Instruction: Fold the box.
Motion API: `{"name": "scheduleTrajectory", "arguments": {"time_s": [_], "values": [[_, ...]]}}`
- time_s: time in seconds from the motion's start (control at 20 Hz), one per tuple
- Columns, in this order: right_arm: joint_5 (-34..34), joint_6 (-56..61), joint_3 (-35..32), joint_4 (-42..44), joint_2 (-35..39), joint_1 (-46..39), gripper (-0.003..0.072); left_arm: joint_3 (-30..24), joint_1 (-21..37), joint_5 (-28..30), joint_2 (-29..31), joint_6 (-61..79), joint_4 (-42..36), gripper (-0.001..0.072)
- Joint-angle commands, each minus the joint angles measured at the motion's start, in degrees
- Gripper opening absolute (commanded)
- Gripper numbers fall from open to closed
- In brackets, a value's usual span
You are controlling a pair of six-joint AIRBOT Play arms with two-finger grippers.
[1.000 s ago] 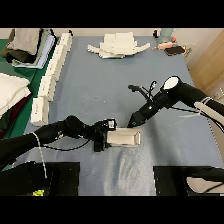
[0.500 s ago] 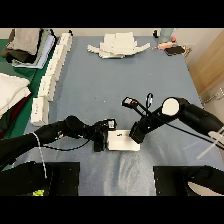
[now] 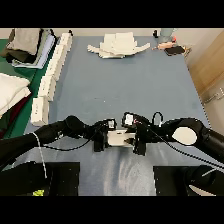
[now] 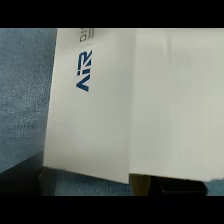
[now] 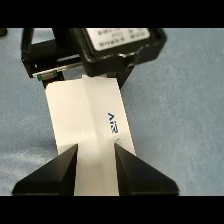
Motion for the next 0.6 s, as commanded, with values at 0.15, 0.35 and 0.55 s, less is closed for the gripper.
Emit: {"name": "scheduleTrajectory", "arguments": {"time_s": [0.15, 0.35, 0.55], "values": [[-2.1, -11.0, -0.8, -0.2, -3.6, 1.2, 0.0536, 0.0, 0.0, 0.0, 0.0, 0.0, 0.0, 0.0615], [-2.9, -14.7, -0.8, -0.2, -5.6, 1.3, 0.0605, 0.0, 0.0, 0.0, 0.0, 0.0, 0.0, 0.0615], [-5.0, -14.8, -0.8, -3.7, -6.9, 1.5, 0.0604, 0.0, 0.0, 0.0, 0.0, 0.0, 0.0, 0.0615]]}}
